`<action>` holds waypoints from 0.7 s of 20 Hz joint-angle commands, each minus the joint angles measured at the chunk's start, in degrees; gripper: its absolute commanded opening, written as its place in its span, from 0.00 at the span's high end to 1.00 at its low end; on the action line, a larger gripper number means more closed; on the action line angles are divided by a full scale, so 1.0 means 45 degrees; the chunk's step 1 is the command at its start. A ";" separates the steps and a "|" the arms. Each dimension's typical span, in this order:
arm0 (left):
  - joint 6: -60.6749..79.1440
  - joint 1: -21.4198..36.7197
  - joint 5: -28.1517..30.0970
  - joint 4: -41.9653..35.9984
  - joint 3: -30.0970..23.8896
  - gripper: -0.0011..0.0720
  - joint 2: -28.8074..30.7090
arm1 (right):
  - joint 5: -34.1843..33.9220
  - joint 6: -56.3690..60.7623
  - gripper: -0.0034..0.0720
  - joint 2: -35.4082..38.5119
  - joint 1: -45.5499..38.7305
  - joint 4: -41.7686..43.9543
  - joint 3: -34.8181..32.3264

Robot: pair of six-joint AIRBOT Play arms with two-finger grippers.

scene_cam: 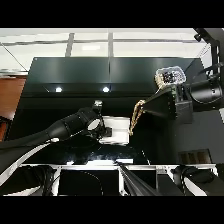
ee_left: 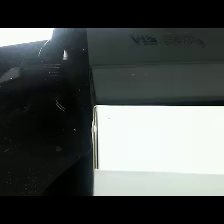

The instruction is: Fold the box and place the chain.

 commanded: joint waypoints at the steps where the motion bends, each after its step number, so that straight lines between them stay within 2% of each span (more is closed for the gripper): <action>1: 0.0005 -0.0010 0.0005 0.0000 0.0005 0.94 -0.0005 | -0.0899 -0.0199 0.94 -0.0155 0.0505 0.0316 -0.0019; 4: 0.0005 -0.0010 0.0000 -0.0005 0.0005 0.94 -0.0005 | -0.1161 -0.0243 0.94 -0.0155 0.0520 0.0529 -0.0019; 10: 0.0005 -0.0010 -0.0005 -0.0010 0.0005 0.94 -0.0005 | -0.1530 -0.0287 0.94 -0.0155 -0.0024 0.3206 0.0325; 14: 0.0005 -0.0010 -0.0005 -0.0049 0.0005 0.94 -0.0005 | -0.1525 -0.0282 0.94 -0.0155 -0.0170 0.3322 0.0510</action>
